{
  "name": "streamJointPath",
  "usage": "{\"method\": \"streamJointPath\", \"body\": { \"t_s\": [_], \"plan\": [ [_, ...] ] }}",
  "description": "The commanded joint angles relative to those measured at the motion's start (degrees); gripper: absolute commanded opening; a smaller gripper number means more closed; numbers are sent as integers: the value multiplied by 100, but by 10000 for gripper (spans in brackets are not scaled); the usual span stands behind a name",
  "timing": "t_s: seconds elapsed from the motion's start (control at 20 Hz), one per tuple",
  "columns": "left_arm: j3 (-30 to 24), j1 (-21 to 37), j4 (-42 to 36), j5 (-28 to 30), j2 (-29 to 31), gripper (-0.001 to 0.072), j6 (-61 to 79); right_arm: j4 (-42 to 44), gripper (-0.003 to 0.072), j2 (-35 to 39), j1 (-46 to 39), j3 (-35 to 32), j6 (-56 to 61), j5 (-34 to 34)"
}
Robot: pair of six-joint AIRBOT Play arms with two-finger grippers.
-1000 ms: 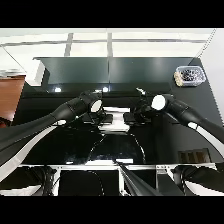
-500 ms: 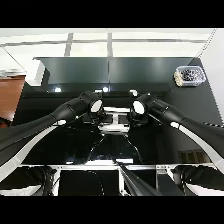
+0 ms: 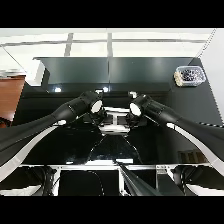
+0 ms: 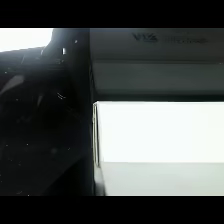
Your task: Fold the box and place the chain.
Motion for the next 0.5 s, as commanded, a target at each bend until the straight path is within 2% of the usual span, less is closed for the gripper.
{"method": "streamJointPath", "body": {
  "t_s": [0.0,0.15,0.25,0.45],
  "plan": [
    [4,2,-13,2,0,29,-9,39,5,-7,9,4,44,-35],
    [4,0,-116,20,0,29,-9,28,18,9,2,4,35,-20],
    [4,2,-129,22,0,29,-9,9,319,120,-4,17,-28,59],
    [4,2,-129,74,0,29,-9,-496,321,743,-9,140,-446,599]
  ]
}}
